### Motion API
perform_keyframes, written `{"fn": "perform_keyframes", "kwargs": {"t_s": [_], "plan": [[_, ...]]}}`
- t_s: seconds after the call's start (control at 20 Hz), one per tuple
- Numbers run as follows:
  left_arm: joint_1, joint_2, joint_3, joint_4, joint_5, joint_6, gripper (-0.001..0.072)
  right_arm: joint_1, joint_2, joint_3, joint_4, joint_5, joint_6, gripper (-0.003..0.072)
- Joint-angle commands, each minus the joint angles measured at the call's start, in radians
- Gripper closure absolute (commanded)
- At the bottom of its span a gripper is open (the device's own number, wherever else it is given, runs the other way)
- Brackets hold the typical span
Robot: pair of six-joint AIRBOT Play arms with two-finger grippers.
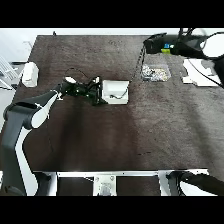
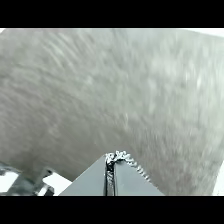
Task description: Fold the box and place the chain.
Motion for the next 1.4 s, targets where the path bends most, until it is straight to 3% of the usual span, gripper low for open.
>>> {"fn": "perform_keyframes", "kwargs": {"t_s": [0.0, 0.1, 0.35, 0.9, 1.15, 1.35], "plan": [[0.001, 0.001, 0.000, 0.000, 0.000, 0.000, 0.0299, 0.141, 0.132, 0.001, -0.291, 0.007, 0.185, 0.0677], [0.001, 0.001, 0.000, 0.000, 0.000, 0.000, 0.0299, 0.204, 0.158, 0.001, -0.380, 0.053, 0.254, 0.0677], [0.001, 0.001, 0.000, 0.000, 0.001, 0.000, 0.0299, 0.336, 0.151, -0.021, -0.406, 0.086, 0.335, 0.0677], [0.001, 0.001, 0.000, 0.000, 0.000, 0.000, 0.0299, 0.400, 0.126, -0.153, -0.455, -0.032, 0.486, 0.0677], [0.001, 0.001, 0.000, 0.000, 0.000, 0.000, 0.0299, 0.399, 0.024, -0.181, -0.449, -0.121, 0.528, 0.0676], [0.001, 0.001, 0.000, 0.000, 0.001, 0.000, 0.0299, 0.384, -0.142, -0.219, -0.449, -0.183, 0.575, 0.0676]]}}
